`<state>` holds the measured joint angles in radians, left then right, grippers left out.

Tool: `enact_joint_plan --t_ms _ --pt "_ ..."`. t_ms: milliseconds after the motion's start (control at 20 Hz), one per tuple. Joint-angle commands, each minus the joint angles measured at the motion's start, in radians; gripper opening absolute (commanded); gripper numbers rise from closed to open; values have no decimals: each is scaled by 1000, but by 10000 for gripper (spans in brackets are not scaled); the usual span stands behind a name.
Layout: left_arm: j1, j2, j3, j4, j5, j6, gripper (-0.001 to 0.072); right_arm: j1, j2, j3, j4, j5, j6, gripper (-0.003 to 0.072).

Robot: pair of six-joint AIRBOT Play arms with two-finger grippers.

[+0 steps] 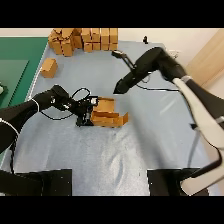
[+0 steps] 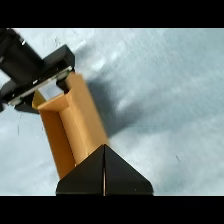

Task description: Fold the box.

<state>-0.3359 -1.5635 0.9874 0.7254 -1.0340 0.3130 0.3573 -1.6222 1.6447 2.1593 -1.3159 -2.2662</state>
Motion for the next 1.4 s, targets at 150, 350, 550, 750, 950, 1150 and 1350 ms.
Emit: enact_joint_plan --t_ms 150,350,550,750,950,1150,1350 --pt "1 -1 1 0 5 0 17 24 424 -537 -96 210 -188 9" --pt "1 -1 1 0 5 0 18 31 375 -617 -102 221 -90 8" --pt "1 -1 1 1 6 0 18 37 260 -609 -92 238 -82 8" --pt "1 -1 1 0 7 1 18 35 159 -610 -127 226 -61 8" --pt "1 -1 1 1 7 0 18 36 121 -609 -138 241 -66 31" --pt "1 -1 1 1 13 0 18 38 121 -609 -127 373 -130 604" --pt "1 -1 1 1 13 0 17 38 121 -609 -47 453 -332 706"
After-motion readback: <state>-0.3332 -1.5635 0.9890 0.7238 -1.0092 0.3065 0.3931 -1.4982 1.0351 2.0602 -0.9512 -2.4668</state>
